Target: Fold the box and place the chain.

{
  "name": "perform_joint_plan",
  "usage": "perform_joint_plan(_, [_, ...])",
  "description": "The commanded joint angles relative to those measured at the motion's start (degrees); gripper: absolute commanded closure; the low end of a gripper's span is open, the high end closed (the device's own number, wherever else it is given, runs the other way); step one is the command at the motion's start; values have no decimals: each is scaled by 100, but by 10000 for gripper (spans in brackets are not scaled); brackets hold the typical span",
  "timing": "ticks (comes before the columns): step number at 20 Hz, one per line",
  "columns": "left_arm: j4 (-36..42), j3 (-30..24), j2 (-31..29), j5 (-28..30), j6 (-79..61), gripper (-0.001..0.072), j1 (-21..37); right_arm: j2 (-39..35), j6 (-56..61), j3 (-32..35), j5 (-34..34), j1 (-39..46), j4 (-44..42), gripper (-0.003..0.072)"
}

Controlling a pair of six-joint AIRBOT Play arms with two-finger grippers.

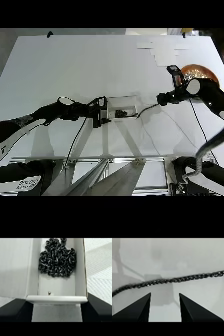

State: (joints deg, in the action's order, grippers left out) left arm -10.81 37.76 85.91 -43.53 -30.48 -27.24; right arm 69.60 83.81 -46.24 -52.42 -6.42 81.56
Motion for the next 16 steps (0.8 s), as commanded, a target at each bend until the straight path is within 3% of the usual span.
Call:
perform_joint_plan(1, [0, 2, -2, 2, 0, 695, 2, 203, 170, 48, 114, -118, 297, 324])
perform_joint_plan(8, [0, 2, -2, 0, 0, 695, 2, 505, 192, 48, 535, -579, 739, 325])
perform_joint_plan(16, [0, 2, -2, 0, 0, 695, 2, 756, 474, 48, 413, -579, 861, 359])
